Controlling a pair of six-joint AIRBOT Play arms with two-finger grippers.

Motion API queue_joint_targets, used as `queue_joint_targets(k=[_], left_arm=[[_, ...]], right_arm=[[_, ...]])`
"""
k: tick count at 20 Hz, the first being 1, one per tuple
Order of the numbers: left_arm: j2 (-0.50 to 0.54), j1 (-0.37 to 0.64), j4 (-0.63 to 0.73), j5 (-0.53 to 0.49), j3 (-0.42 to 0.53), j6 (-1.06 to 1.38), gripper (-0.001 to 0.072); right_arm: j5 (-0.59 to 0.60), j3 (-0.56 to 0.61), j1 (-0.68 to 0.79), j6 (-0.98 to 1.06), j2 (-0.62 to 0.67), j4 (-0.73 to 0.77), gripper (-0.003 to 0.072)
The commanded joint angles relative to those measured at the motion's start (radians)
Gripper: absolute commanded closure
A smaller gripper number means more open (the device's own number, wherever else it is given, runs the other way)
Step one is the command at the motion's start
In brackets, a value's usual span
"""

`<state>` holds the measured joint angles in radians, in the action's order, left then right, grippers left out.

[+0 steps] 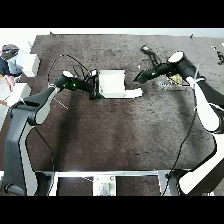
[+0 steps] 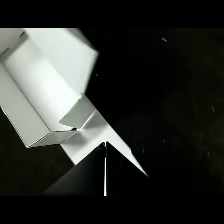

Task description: Fold the box and place the chain.

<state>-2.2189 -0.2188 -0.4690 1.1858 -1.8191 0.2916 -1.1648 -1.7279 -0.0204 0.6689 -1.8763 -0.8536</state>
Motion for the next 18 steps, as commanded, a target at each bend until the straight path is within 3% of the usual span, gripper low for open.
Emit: queue_joint_targets(k=[1, 11, 18], left_arm=[[0.0, 0.0, 0.0, 0.0, 0.0, 0.001, 0.0172], [0.0, 0.0, 0.0, 0.0, 0.0, 0.001, 0.0172], [0.0, 0.0, 0.0, 0.0, 0.0, 0.001, 0.0172]], right_arm=[[-0.092, 0.003, 0.071, 0.372, 0.01, -0.049, 0.0675], [-0.115, 0.017, 0.117, 0.54, -0.113, -0.111, 0.0675], [-0.111, 0.11, 0.036, 0.361, -0.123, 0.136, 0.0675]])
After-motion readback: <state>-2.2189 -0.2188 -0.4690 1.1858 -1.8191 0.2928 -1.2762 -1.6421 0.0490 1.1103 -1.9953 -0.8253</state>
